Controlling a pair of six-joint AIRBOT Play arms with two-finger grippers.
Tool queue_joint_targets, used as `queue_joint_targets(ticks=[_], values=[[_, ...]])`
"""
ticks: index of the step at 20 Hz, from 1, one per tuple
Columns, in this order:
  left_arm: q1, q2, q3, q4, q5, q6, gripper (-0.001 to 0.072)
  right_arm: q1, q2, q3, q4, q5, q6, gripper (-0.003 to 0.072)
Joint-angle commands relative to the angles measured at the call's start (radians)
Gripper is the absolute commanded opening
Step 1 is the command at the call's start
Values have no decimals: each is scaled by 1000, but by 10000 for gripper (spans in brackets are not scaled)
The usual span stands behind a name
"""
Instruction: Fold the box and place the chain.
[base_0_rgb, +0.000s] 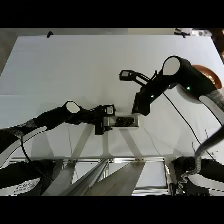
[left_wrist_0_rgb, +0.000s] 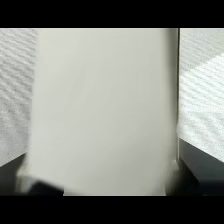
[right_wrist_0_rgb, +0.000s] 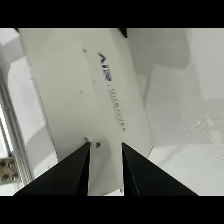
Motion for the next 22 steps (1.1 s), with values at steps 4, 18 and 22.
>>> queue_joint_targets(ticks=[4, 18, 22], values=[[0, 0, 0, 0, 0, 0, 372, 112, 39, -5, -87, 47, -6, 271], [0, 0, 0, 0, 0, 0, 372, 264, 144, -79, -170, -215, 52, 432], [0, 0, 0, 0, 0, 0, 372, 248, 188, -79, -164, -294, 50, 432]])
